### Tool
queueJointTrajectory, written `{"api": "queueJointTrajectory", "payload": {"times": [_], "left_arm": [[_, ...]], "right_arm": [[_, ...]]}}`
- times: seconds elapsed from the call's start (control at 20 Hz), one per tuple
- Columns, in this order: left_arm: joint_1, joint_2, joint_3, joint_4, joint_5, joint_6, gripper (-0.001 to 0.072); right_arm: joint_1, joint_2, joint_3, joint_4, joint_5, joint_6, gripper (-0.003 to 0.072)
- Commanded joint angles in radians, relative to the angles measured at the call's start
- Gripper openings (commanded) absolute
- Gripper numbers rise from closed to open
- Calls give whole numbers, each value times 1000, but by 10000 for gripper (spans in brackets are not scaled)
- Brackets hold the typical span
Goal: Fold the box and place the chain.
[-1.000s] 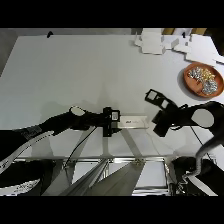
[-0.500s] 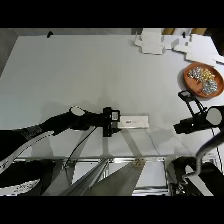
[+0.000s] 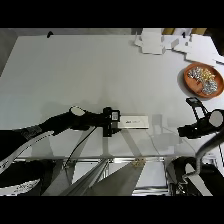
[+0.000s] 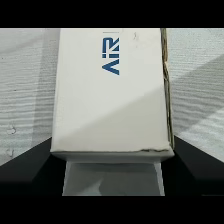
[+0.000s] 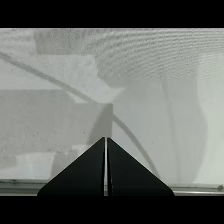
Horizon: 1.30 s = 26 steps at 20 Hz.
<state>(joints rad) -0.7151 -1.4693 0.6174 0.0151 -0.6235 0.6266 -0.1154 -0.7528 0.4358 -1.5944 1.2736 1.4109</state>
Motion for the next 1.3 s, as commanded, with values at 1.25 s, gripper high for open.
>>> {"api": "queueJointTrajectory", "payload": {"times": [1.25], "left_arm": [[173, 458, 0, 250, 171, -618, 151]], "right_arm": [[-4, 0, -2, -1, 2, 2, 16]]}}
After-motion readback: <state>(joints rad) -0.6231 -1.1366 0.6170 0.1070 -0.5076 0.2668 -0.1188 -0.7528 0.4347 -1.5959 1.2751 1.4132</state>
